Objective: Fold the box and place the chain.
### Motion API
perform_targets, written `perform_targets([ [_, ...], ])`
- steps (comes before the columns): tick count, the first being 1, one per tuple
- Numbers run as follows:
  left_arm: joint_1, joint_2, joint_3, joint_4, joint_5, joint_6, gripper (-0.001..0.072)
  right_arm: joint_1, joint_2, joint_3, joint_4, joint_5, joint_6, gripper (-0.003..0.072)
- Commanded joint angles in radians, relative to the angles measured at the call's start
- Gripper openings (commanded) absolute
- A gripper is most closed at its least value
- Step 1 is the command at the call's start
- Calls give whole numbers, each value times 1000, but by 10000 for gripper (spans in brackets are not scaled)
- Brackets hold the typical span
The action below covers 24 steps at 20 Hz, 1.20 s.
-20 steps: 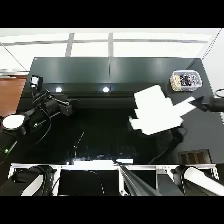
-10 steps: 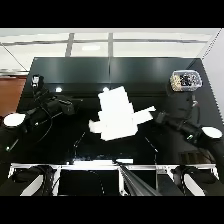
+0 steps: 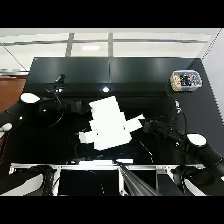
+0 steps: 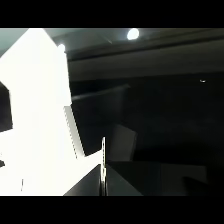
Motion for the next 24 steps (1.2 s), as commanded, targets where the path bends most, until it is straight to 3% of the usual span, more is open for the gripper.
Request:
perform_targets([
  [1, 23, -124, 81, 104, -190, -101, 708, 19, 1, -1, 5, -22, 0, 13],
  [4, -6, -225, 114, 67, -299, -97, 708, 19, 1, -1, 4, -23, 0, 14],
  [8, -74, -308, 135, -8, -292, -10, 708, 19, 1, -1, 4, -23, 0, 13],
  [10, -99, -325, 137, -93, -277, 48, 708, 19, 1, -1, 3, -22, 0, 13],
  [17, -129, -333, 161, -45, -363, 283, 676, 19, 1, -1, 0, -23, 0, 14],
  [18, -132, -340, 166, -43, -380, 305, 628, 19, 1, -1, -2, -23, 0, 14],
  [19, -135, -348, 174, -40, -392, 307, 520, 19, 1, -1, -4, -23, 0, 14],
  [21, -136, -371, 198, -30, -411, 307, 370, 19, 1, -1, -7, -23, -1, 14],
  [23, -139, -399, 223, -30, -419, 307, 297, 19, 1, -2, -36, -23, 0, 14],
  [24, -143, -410, 233, -29, -420, 312, 154, 19, 1, -1, -51, -23, 0, 14],
])
